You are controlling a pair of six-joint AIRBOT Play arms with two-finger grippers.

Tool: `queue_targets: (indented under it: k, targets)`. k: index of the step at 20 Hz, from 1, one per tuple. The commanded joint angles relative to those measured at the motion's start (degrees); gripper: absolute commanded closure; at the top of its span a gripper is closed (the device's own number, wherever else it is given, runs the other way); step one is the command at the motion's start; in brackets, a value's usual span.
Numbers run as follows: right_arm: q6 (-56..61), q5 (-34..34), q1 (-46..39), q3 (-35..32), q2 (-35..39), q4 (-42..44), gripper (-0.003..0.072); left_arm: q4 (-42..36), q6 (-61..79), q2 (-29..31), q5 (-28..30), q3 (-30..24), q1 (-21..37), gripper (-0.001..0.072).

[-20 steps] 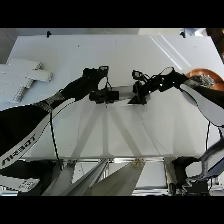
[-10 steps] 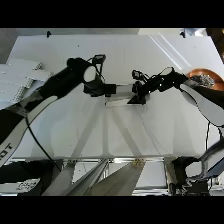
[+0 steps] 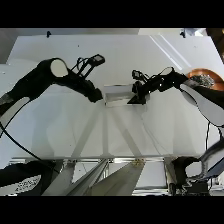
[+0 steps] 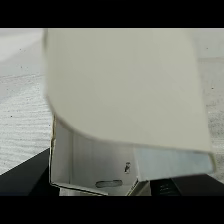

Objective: Fold the box and place the chain.

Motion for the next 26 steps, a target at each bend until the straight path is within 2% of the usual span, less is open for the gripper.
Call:
queue_targets:
  k: [1, 2, 3, 4, 5, 7, 9, 12, 15, 26]
  targets:
    - [0.0, 0.1, 0.0, 0.0, 0.0, 0.0, 0.0279, -13.7, 34.7, -1.0, 2.4, -7.9, 7.1, 0.0286]
    - [0.0, 0.1, 0.0, 0.0, 0.0, 0.0, 0.0279, -16.3, 43.7, -2.0, 2.2, -9.2, 9.0, 0.0211]
    - [0.0, 0.1, 0.0, 0.0, 0.0, 0.0, 0.0279, -19.1, 52.4, -3.0, 2.0, -9.9, 10.4, 0.0083]
    - [0.0, 0.1, 0.0, 0.0, 0.0, 0.0, 0.0279, -22.6, 61.6, -4.4, 1.6, -10.2, 11.6, 0.0030]
    - [0.0, 0.1, 0.0, 0.0, 0.0, 0.0, 0.0279, -26.7, 68.8, -6.0, 1.0, -10.2, 12.5, 0.0013]
    - [0.0, 0.1, 0.0, 0.0, 0.0, 0.0, 0.0279, -36.5, 75.8, -9.9, 0.4, -10.1, 13.1, 0.0010]
    - [0.0, 0.1, 0.0, 0.0, 0.0, 0.0, 0.0279, -40.3, 77.4, -13.9, 1.1, -10.1, 12.9, 0.0009]
    - [0.0, 0.1, 0.0, 0.0, 0.0, 0.0, 0.0279, -40.5, 78.6, -16.6, 1.3, -10.0, 12.5, 0.0009]
    - [0.0, 0.1, 0.0, 0.0, 0.0, 0.0, 0.0279, -42.1, 78.3, -16.6, 3.1, -9.9, 12.4, 0.0009]
    - [0.0, 0.1, 0.0, 0.0, 0.0, 0.0, 0.0279, -43.4, 76.1, -16.6, 3.8, -9.9, 7.0, 0.0009]
